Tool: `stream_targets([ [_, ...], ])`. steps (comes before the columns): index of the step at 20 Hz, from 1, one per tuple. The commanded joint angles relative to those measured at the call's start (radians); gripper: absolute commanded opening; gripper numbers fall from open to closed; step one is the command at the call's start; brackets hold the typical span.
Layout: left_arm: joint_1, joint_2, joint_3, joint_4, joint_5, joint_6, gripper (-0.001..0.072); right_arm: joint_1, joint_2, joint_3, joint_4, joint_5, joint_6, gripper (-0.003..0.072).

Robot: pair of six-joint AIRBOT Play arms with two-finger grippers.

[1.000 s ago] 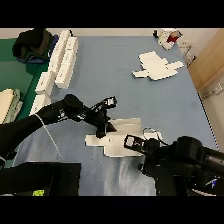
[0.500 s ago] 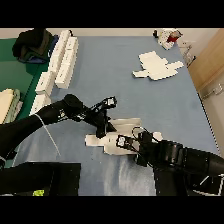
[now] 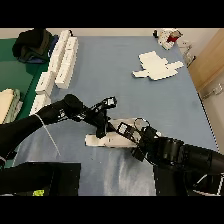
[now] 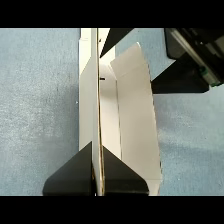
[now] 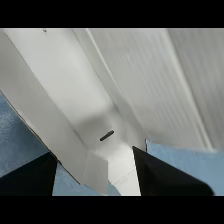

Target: Fold the box.

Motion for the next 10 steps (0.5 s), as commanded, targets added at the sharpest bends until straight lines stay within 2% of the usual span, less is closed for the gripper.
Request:
stream_targets([
  [1, -0.001, 0.0, 0.0, 0.0, 0.0, 0.0, 0.0013, 0.0, 0.004, 0.041, 0.002, -0.125, 0.035, 0.072],
  [5, -0.001, 0.0, 0.0, 0.0, 0.0, 0.0, 0.0013, -0.058, 0.037, 0.036, 0.03, -0.064, -0.166, 0.072],
  [10, -0.001, 0.0, 0.0, 0.0, 0.0, 0.0, 0.0013, -0.251, 0.062, 0.035, 0.245, -0.026, -0.541, 0.072],
])
